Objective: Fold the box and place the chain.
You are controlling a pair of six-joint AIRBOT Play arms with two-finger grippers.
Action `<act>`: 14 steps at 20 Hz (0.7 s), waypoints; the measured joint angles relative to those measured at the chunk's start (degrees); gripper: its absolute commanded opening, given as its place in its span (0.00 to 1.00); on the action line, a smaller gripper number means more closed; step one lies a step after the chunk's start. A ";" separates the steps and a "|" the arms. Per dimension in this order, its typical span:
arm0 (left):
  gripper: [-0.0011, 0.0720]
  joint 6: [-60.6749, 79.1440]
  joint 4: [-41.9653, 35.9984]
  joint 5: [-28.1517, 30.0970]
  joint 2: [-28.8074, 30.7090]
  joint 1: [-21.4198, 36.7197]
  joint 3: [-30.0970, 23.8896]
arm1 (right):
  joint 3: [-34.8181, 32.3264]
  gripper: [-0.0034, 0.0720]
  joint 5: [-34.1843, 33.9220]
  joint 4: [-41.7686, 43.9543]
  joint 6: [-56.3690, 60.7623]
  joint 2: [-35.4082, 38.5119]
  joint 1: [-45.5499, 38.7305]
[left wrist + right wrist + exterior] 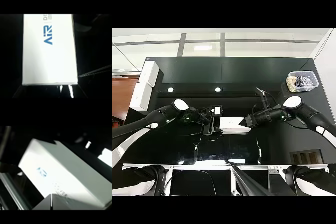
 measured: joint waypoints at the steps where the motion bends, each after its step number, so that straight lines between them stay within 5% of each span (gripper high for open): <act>1: 0.61 0.00 0.00 0.00 0.00 0.00 0.00 | -0.02 0.06 -0.48 -0.94 1.14 -0.35 0.00; 7: 0.59 -0.09 -0.02 0.02 0.00 0.00 0.00 | 0.50 0.07 -1.42 -5.03 4.46 -0.98 -0.02; 11: 0.56 -0.11 -0.07 0.07 0.00 0.00 0.00 | 6.34 0.07 4.81 -7.98 4.66 2.27 -2.14; 12: 0.64 -0.11 -0.04 0.07 0.00 0.00 0.00 | 8.39 0.07 7.87 -8.72 4.70 3.76 -3.41; 13: 1.00 -0.13 0.02 0.07 0.13 0.00 -0.02 | 10.19 0.07 10.78 -10.54 5.20 5.42 -5.03; 14: 0.99 -0.17 0.35 0.07 0.52 0.00 0.02 | 11.76 0.07 11.85 -12.28 5.73 7.41 -7.02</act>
